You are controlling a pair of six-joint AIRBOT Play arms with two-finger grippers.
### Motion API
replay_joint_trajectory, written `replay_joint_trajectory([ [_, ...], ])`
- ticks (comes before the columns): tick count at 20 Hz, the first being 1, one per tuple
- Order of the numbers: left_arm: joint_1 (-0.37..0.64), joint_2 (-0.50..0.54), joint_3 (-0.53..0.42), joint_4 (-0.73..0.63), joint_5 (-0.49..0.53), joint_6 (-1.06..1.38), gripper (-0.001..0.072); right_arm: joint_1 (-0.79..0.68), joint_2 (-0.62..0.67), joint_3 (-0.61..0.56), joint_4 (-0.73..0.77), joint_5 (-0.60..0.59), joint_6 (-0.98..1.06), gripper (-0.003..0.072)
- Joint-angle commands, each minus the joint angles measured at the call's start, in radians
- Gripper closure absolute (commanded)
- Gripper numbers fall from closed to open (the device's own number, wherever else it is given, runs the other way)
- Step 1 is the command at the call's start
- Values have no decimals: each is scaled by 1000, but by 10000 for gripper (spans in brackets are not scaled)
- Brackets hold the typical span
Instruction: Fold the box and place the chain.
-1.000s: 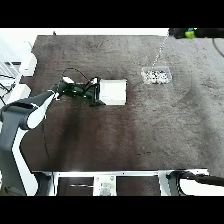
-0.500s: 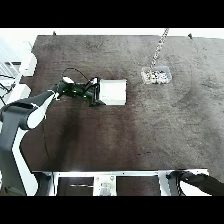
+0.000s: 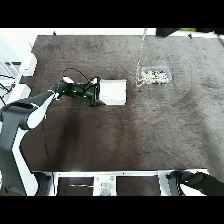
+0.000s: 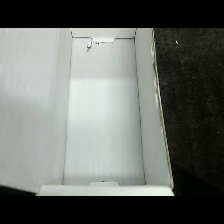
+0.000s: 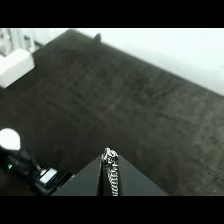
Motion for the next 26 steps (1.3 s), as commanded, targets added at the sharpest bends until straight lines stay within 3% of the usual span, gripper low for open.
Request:
replay_joint_trajectory([
  [1, 0, 0, 0, 0, 0, 0, 213, 44, -5, -84, 24, -18, 6, 677],
  [13, 0, 0, 0, 0, 1, 0, 213, 76, -87, -243, 159, -137, 6, 677],
  [20, 0, 0, 0, 0, 2, 0, 214, 108, -278, -408, 167, -336, -2, 679],
  [25, 0, 0, 0, 0, 3, 0, 213, 108, -430, -450, 167, -457, -1, 677],
  [26, 0, 0, 0, -1, 3, 0, 213, 106, -438, -450, 166, -459, -1, 630],
])
